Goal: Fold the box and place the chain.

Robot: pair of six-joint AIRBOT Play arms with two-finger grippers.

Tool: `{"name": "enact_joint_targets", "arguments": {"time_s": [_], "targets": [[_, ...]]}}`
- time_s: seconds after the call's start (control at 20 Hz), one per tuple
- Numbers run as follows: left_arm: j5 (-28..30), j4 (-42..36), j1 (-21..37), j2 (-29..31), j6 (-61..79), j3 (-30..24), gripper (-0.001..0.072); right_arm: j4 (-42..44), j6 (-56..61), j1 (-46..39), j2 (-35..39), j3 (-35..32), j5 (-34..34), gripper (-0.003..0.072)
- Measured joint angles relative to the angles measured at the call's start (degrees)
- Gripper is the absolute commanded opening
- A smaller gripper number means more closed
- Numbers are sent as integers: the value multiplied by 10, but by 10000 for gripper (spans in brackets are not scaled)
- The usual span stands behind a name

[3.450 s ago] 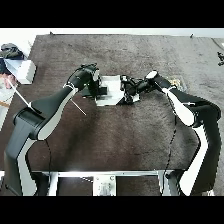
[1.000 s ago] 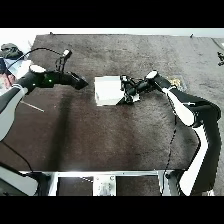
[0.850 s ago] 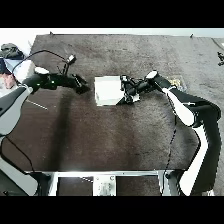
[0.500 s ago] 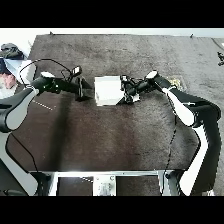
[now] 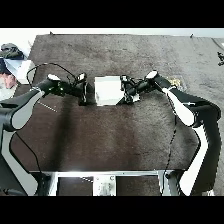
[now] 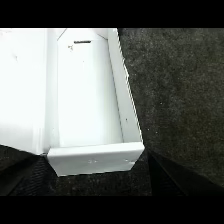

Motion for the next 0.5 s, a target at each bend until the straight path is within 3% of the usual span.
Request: {"name": "enact_joint_targets", "arguments": {"time_s": [0.5], "targets": [[69,5,-30,-4,-11,0,720,0,1,0,0,0,0,431]]}}
